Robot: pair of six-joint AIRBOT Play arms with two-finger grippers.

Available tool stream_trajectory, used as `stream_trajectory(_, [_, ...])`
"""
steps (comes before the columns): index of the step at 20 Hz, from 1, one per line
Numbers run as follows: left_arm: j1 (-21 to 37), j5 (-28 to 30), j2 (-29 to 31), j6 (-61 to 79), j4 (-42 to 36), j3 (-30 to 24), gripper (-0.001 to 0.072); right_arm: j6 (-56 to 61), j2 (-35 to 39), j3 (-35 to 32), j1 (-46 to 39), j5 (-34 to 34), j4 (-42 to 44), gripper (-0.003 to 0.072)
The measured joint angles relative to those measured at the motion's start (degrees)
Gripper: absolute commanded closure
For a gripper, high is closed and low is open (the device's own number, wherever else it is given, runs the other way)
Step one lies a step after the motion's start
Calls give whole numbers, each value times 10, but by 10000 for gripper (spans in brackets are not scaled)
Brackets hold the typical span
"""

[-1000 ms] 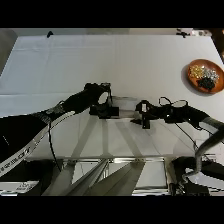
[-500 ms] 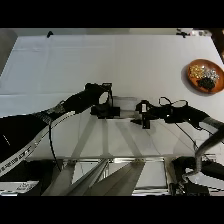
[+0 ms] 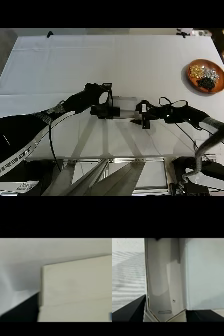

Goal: Fold the box and place the chain.

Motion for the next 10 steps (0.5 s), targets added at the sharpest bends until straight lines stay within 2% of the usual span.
stream_trajectory(3, [5, -8, 5, 37, 0, -1, 136, 0, 0, 0, 0, 1, 0, 279])
stream_trajectory(5, [15, -49, 18, 63, 18, -3, 135, 2, 0, 0, 1, 4, -1, 279])
stream_trajectory(10, [62, -57, 88, 146, 11, -1, 135, 5, 0, 0, 0, -2, 2, 279])
